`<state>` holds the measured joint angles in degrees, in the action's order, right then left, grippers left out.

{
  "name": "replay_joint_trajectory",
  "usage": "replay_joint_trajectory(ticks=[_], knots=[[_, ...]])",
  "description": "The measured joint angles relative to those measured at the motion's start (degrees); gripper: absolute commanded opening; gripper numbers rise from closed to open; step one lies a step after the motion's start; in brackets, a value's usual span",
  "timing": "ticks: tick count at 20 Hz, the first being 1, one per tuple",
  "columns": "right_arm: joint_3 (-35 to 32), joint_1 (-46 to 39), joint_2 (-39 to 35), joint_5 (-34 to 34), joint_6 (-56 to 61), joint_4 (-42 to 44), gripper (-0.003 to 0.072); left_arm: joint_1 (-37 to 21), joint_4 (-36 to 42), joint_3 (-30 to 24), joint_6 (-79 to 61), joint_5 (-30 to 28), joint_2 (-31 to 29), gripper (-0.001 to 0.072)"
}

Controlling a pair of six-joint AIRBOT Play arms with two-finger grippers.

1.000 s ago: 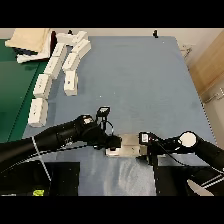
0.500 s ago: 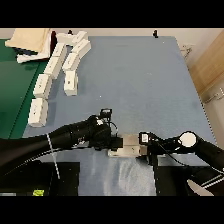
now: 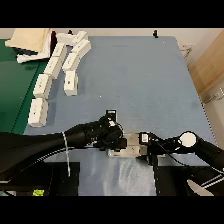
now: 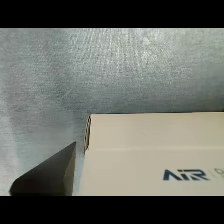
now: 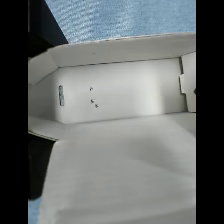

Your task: Fold the box.

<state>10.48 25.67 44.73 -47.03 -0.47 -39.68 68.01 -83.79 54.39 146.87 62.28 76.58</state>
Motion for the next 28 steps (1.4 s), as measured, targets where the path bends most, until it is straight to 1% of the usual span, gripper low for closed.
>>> replay_joint_trajectory(ticks=[1, 2, 3, 4, 5, 6, 7, 9, 15, 16, 17, 18, 19, 21, 26, 27, 28], knots=[[0.00, 0.00, 0.00, -0.02, 0.00, 0.00, 0.0513, 0.35, -0.55, 0.24, 0.83, 0.24, 0.42, 0.0281], [0.00, 0.00, 0.00, -0.02, 0.00, 0.00, 0.0513, 0.76, -1.40, 0.39, 1.77, 0.50, 0.70, 0.0279], [0.00, 0.00, 0.00, -0.02, 0.00, 0.00, 0.0513, 1.33, -2.36, 0.55, 3.06, 0.96, 0.92, 0.0210], [0.00, -0.02, 0.00, -0.02, 0.00, 0.00, 0.0513, 1.84, -3.34, 0.61, 4.20, 1.33, 1.11, 0.0204], [0.02, 0.00, 0.00, 0.00, 0.00, 0.00, 0.0513, 2.51, -4.22, 0.72, 5.20, 1.57, 1.33, 0.0165], [0.02, 0.00, 0.00, 0.00, 0.00, 0.00, 0.0513, 2.95, -4.90, 0.76, 6.05, 1.79, 1.60, 0.0164], [0.00, 0.00, 0.00, 0.00, 0.00, 0.00, 0.0513, 3.39, -5.38, 0.81, 6.67, 1.95, 1.84, 0.0062], [0.00, 0.00, 0.00, 0.00, -0.02, -0.02, 0.0513, 3.89, -6.16, 0.90, 7.96, 2.25, 2.19, 0.0015], [0.02, 0.00, 0.00, 0.00, 0.00, -0.02, 0.0513, 4.52, -7.80, 0.96, 10.91, 2.69, 2.54, 0.0017], [0.00, 0.00, 0.00, 0.00, 0.00, -0.02, 0.0513, 4.52, -7.89, 0.98, 11.13, 2.73, 2.60, 0.0034], [0.00, 0.00, 0.00, 0.00, 0.00, -0.02, 0.0513, 4.52, -7.96, 1.16, 11.19, 2.80, 2.60, 0.0296], [0.00, -0.02, 0.00, 0.00, 0.02, 0.02, 0.0512, 4.52, -8.57, 1.36, 11.32, 3.28, 2.71, 0.0473], [0.00, 0.00, 0.00, -0.02, 0.04, 0.02, 0.0513, 4.37, -8.83, 1.86, 11.32, 4.15, 2.64, 0.0490], [0.00, -0.02, 0.00, -0.02, 0.02, 0.00, 0.0513, 4.57, -8.52, 2.95, 11.08, 3.76, 2.64, 0.0490], [0.00, 0.00, 0.00, -0.02, 0.00, 0.00, 0.0513, 4.46, -8.35, 5.49, 10.36, 7.87, 1.27, 0.0487], [0.00, -0.02, 0.00, 0.00, 0.00, 0.00, 0.0513, 4.26, -8.17, 5.97, 10.03, 8.87, 0.61, 0.0446], [0.00, 0.00, 0.00, -0.02, 0.00, 0.00, 0.0513, 3.80, -7.56, 6.38, 9.18, 9.94, -0.15, 0.0366]])
